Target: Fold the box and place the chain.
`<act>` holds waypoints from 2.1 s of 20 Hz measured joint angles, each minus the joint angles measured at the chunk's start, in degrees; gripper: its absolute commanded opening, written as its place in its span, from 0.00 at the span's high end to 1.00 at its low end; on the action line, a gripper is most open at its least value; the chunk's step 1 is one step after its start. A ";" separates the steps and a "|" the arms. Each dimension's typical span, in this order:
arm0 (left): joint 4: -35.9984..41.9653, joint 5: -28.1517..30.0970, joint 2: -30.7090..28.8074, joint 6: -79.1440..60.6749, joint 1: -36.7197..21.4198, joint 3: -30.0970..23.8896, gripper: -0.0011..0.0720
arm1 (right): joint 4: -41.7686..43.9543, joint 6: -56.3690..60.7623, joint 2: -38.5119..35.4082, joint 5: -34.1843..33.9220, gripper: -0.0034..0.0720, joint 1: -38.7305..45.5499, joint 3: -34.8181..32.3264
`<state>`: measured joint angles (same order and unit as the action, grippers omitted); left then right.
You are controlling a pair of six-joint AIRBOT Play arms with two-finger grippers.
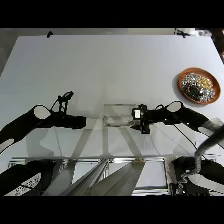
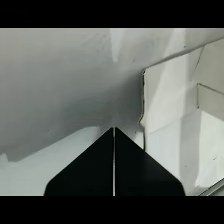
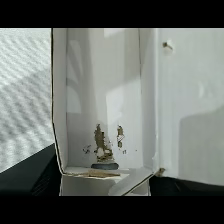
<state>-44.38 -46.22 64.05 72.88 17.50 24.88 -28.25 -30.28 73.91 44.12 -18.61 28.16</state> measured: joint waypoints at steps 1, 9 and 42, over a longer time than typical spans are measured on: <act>1.51 0.70 0.26 -0.55 0.63 0.00 0.98 | 0.00 0.00 0.00 0.00 0.51 0.00 0.00; 10.86 5.33 2.84 -5.25 6.16 0.00 0.98 | -0.07 -0.02 0.00 -0.02 0.51 0.02 0.00; -1.16 5.68 2.03 4.31 7.61 0.87 0.98 | 0.00 -0.02 0.00 0.00 0.51 0.00 0.00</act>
<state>-45.54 -40.53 66.08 77.19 25.10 25.76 -28.25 -30.30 73.91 44.12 -18.61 28.16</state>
